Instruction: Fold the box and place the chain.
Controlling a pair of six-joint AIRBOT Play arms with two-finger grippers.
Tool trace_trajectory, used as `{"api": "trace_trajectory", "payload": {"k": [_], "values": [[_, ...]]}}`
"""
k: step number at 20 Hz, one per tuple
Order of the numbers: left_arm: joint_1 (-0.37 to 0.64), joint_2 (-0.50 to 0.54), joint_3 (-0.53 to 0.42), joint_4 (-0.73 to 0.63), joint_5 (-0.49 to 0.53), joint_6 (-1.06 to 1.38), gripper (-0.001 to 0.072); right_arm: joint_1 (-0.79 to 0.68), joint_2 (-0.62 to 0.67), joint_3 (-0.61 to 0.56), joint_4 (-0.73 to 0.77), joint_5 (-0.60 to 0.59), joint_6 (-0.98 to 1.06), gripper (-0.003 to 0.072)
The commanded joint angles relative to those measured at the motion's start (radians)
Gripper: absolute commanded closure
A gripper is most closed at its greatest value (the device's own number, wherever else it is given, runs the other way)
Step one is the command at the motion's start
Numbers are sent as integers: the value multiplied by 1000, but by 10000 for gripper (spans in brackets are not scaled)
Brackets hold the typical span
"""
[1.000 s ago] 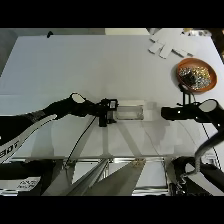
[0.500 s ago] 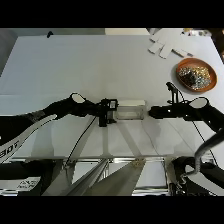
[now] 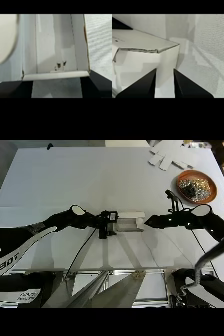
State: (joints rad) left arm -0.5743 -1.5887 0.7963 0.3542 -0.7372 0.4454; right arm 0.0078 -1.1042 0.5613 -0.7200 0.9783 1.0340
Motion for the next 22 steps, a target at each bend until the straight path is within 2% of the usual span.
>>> {"api": "trace_trajectory", "payload": {"k": [1, 4, 5, 6, 9, 10, 11, 17, 22], "values": [[-1, 0, 1, 0, 0, 0, 436, 2, 36, 11, -18, 7, 26, 394], [-1, 0, 1, 0, 0, 0, 436, 10, 36, 11, -26, 8, 62, 293], [-1, 0, 1, 0, 0, 0, 436, 19, 36, 11, -43, -5, 95, 154], [-1, 0, 1, 1, 0, 0, 436, 31, 36, 11, -66, -20, 120, 75], [-1, 0, 1, 0, 0, 0, 436, 101, 36, 11, -147, -66, 196, 78], [-1, 0, 1, 0, 0, 0, 436, 133, 36, 13, -179, -90, 244, 93], [-1, 0, 1, 0, 0, 0, 436, 164, 33, 21, -213, -105, 283, 147], [-1, 0, 1, 0, 0, 0, 436, 354, -68, 190, -548, -15, 613, 153], [-1, 0, 1, 0, 0, 0, 436, 455, -148, 270, -647, 22, 784, 154]]}}
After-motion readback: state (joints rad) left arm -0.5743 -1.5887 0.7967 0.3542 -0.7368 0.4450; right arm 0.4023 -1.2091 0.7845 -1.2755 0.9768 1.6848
